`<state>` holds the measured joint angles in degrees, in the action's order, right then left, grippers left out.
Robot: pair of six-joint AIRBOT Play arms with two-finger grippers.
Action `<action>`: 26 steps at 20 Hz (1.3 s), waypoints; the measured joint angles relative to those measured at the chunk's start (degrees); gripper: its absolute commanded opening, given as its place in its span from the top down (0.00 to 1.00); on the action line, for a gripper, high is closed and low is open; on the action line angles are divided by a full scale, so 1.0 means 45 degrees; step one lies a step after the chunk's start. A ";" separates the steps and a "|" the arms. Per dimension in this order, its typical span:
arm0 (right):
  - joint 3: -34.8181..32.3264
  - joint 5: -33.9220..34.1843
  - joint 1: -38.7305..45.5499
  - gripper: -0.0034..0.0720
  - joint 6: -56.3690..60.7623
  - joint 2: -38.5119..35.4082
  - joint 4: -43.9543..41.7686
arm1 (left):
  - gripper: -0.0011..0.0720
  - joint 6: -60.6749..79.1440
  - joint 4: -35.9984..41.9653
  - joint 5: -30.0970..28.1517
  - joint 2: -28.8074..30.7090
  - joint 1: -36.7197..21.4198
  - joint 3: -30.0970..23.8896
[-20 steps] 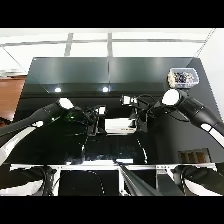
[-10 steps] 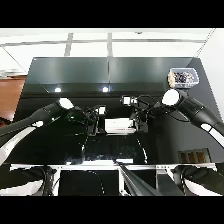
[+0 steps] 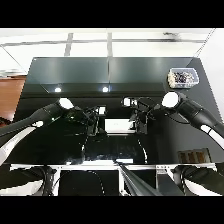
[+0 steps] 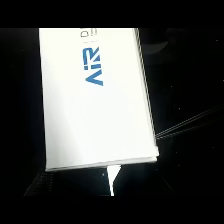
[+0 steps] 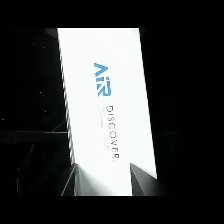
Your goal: Fold the box and place the chain.
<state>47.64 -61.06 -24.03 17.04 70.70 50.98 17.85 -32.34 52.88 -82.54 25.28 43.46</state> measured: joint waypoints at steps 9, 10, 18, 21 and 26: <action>-0.0325 -0.2103 0.1258 0.94 0.4391 -0.1248 -0.0549 | 0.30 -0.0044 -0.0010 0.0005 0.0000 0.0000 0.0000; -0.0622 -0.2288 0.1506 0.94 0.4818 -0.1297 -0.1224 | 0.30 -0.0049 -0.0010 0.0005 0.0000 0.0000 0.0000; -0.2924 0.0228 0.1846 0.94 0.7009 -0.0845 -0.6946 | 0.30 -0.0053 0.0005 0.0015 -0.0005 0.0000 0.0000; -0.3104 0.1239 0.1530 0.94 0.8476 -0.0646 -0.6251 | 0.29 -0.0049 0.0000 0.0019 0.0000 0.0000 0.0000; -0.3167 0.1865 0.1326 0.94 1.0161 -0.0554 -0.5047 | 0.29 -0.0039 -0.0010 0.0005 -0.0005 0.0000 0.0000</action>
<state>33.39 -52.66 -18.06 62.76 68.20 28.27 17.67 -32.38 52.90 -82.56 25.28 43.46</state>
